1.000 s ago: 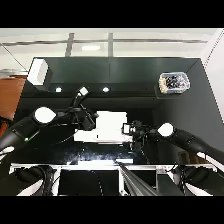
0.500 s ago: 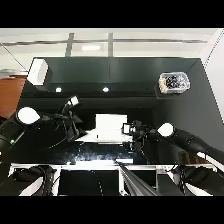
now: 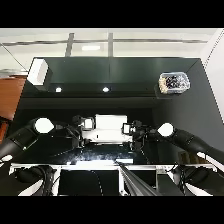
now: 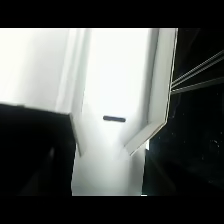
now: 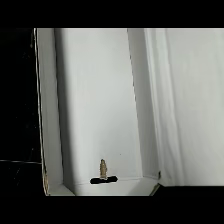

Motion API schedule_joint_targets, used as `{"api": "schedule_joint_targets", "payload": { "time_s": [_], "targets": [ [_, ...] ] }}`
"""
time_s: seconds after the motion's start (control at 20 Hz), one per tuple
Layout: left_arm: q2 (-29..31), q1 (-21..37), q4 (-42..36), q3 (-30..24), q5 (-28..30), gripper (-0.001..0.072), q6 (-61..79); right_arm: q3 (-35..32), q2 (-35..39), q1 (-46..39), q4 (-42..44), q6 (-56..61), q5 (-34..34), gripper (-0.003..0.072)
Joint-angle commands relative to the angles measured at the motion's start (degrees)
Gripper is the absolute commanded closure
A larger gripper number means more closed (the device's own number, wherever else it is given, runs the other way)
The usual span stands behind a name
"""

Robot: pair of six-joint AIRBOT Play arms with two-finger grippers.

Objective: Fold the box and place the chain.

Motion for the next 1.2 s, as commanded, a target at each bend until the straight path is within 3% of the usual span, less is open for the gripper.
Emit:
{"api": "schedule_joint_targets", "payload": {
  "time_s": [0.0, 0.1, 0.15, 0.6, 1.15],
  "targets": [
    [-0.8, -3.5, -1.0, -0.2, 2.6, 0.0282, 1.7, 0.0, 0.0, 0.0, 0.0, 0.0, 0.0, 0.0158],
    [-0.8, -3.5, -1.1, -0.2, 2.6, 0.0424, 1.7, 0.0, 0.0, 0.0, 0.0, 0.0, 0.0, 0.0158],
    [-0.8, -3.5, -1.9, -0.2, 2.6, 0.0441, 1.7, 0.0, 0.0, 0.0, 0.0, 0.0, 0.0, 0.0158],
    [-1.0, -3.8, -10.3, -0.2, 3.1, 0.0494, 1.7, 0.0, 0.0, 0.0, 0.0, 0.0, 0.0, 0.0158],
    [-6.3, -3.8, -10.8, -0.2, 3.1, 0.0493, 1.7, 0.0, 0.0, 0.0, 0.0, 0.0, 0.0, 0.0158]
  ]
}}
